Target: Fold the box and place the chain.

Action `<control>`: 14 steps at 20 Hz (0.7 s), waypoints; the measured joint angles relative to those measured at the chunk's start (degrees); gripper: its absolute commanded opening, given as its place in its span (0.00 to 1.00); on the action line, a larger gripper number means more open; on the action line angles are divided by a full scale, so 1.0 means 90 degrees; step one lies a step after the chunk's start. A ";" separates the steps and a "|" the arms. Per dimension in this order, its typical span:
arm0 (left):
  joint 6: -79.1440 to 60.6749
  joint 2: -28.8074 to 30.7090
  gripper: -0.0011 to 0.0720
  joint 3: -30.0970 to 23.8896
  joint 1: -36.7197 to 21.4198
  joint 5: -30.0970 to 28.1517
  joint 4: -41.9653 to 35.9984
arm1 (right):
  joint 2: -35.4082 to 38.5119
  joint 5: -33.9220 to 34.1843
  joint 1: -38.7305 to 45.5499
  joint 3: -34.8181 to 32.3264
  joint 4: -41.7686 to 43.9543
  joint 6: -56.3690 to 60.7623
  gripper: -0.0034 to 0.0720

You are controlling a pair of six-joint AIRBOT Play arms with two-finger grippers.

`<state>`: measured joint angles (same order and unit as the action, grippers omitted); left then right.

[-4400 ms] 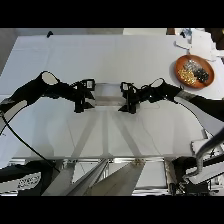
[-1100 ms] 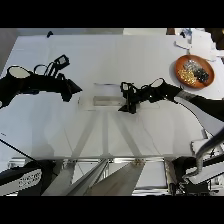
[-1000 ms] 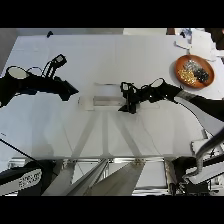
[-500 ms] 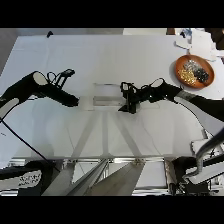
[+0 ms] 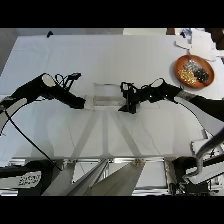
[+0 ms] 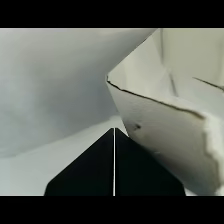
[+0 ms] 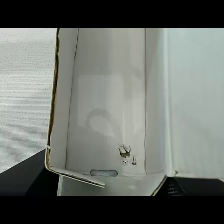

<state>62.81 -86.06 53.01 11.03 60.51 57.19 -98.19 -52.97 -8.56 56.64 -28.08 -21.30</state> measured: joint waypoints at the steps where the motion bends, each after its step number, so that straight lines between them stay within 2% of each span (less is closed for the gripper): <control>1: -0.0034 -0.0002 0.02 0.0002 0.0002 0.0007 -0.0070 | 0.0000 0.0000 0.0000 0.0000 0.0000 0.0002 0.53; 9: -0.0325 -0.0002 0.04 0.0000 0.0002 -0.0100 -0.0639 | 0.0000 0.0000 -0.0002 0.0000 0.0000 0.0002 0.53; 12: -0.0442 0.0010 0.08 0.0000 0.0000 -0.0160 -0.0767 | 0.0000 0.0000 0.0000 0.0000 0.0000 0.0002 0.53; 14: -0.0486 0.0041 0.25 0.0000 -0.0027 -0.0189 -0.0818 | 0.0000 0.0000 0.0000 0.0000 0.0002 0.0002 0.53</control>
<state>58.43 -85.69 53.01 10.79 58.81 49.82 -98.19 -52.97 -8.56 56.64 -28.05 -21.28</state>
